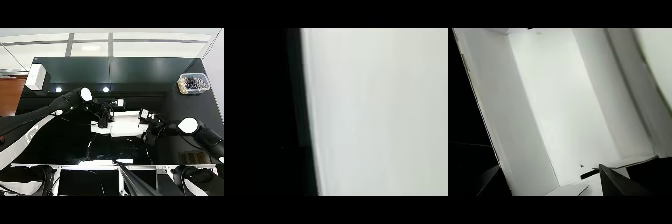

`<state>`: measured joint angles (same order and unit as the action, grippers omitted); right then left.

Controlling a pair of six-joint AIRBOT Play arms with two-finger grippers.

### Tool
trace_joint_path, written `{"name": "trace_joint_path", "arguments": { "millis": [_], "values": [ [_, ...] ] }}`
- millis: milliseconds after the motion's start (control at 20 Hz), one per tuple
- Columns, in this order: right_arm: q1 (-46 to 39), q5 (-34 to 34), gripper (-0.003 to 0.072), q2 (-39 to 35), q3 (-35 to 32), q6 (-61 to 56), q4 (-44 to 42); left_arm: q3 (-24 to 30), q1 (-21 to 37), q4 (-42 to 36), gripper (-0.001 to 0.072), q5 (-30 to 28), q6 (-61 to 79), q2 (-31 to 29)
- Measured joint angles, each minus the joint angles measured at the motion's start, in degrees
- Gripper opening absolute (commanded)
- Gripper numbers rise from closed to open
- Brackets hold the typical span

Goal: Fold the box and place the chain.

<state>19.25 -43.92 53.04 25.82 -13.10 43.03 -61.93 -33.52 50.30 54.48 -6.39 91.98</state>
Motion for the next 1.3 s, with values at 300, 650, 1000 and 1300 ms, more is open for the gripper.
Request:
{"name": "trace_joint_path", "arguments": {
  "millis": [300, 650, 1000, 1300],
  "values": [
    [-1.2, 0.9, 0.0708, -0.2, 1.4, 3.2, 3.0, 0.0, 0.0, 0.0, 0.0026, 0.0, 0.0, 0.0],
    [-1.3, 1.9, 0.0708, -0.3, 1.7, 8.2, 3.5, 0.0, 0.0, 0.0, 0.0026, 0.1, 0.2, 0.0],
    [-1.4, 3.5, 0.0708, -0.1, 1.7, 8.9, 4.0, 0.0, 0.0, 0.0, 0.0026, 0.1, 0.2, 0.0],
    [-1.4, 4.2, 0.0708, 1.5, 1.7, 13.7, -1.0, 0.0, 0.0, 0.0, 0.0026, 0.1, 0.2, 0.0]
  ]
}}
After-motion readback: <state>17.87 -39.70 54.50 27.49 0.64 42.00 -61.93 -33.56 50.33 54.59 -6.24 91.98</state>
